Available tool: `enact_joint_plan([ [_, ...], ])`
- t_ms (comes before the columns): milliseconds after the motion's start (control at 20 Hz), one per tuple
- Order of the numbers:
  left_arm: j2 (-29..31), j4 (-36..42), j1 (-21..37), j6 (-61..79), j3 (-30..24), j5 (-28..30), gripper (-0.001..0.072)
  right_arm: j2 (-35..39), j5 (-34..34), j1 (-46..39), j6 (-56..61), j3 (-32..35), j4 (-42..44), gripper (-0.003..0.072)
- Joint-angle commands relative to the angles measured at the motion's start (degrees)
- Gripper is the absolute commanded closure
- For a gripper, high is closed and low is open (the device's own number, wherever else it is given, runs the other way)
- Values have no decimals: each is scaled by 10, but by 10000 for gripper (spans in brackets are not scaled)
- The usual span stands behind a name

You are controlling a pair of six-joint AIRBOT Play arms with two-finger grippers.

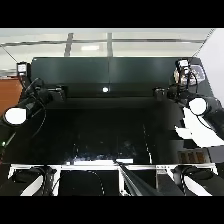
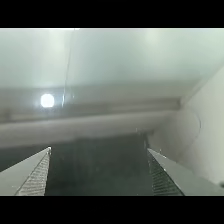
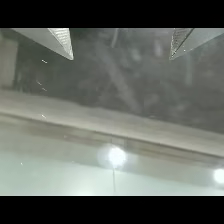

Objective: Fold the box and place the chain.

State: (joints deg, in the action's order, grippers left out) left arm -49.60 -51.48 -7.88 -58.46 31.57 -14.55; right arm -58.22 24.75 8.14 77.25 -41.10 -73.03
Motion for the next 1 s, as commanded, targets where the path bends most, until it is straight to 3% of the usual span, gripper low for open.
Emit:
enact_joint_plan([
  [0, -16, -111, 22, 0, 29, -118, 1, -15, 104, -102, 101, -43, -156, -34],
  [100, -15, -192, 48, -56, 62, -214, 1, -15, 112, -245, 165, -70, -251, -34],
  [150, -15, -219, 61, -111, 72, -244, 1, -17, 97, -330, 180, -75, -256, -34],
  [250, -16, -231, 80, -147, 73, -267, 1, -33, 82, -481, 204, -76, -225, -34],
  [400, -17, -228, 80, -148, 72, -264, 1, -100, 122, -640, 172, -122, -97, -34],
  [500, -17, -228, 80, -148, 72, -265, 1, -178, 215, -693, 30, -203, -11, -34],
  [650, -17, -229, 81, -149, 72, -264, 1, -293, 388, -720, -111, -315, -23, -34],
  [750, -17, -228, 81, -155, 72, -265, 1, -343, 418, -736, -122, -361, -29, -34],
  [950, -17, -210, 81, -155, 72, -264, 1, -429, 518, -774, -228, -419, 168, -34],
])
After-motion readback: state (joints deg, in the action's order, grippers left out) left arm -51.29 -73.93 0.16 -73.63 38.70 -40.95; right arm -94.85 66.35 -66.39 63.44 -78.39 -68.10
